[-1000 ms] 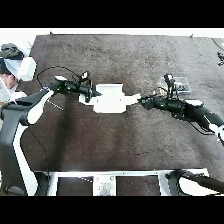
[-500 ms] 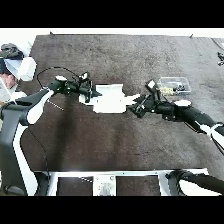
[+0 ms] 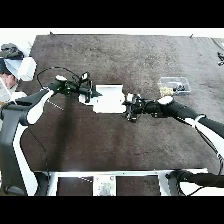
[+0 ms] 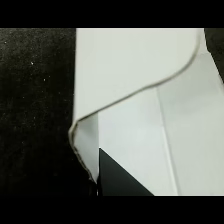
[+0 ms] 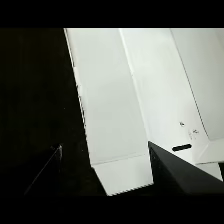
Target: Fold the box and place the chain.
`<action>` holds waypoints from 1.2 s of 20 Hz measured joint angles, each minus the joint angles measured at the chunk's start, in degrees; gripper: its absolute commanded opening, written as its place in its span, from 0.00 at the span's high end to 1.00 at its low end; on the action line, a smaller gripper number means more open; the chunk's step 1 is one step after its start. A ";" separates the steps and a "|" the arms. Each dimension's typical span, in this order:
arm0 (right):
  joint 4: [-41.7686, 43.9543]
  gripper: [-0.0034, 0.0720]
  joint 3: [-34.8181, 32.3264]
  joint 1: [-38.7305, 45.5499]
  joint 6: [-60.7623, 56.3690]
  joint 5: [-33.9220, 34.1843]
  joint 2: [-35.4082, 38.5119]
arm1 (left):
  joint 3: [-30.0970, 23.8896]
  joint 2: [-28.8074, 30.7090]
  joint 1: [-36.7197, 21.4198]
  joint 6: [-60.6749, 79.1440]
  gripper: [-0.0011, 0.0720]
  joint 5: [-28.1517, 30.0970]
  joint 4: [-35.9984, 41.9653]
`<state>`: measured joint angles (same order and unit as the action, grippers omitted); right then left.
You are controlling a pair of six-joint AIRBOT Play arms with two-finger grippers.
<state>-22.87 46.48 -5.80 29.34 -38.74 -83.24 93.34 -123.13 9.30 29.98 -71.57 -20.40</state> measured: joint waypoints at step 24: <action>-4.68 0.16 9.53 -0.96 -3.50 11.74 -2.43 | 0.00 0.00 0.00 0.04 0.97 0.28 -0.09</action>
<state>-27.55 56.01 -6.76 25.85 -27.00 -85.67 93.34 -123.13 9.30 30.02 -71.29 -20.49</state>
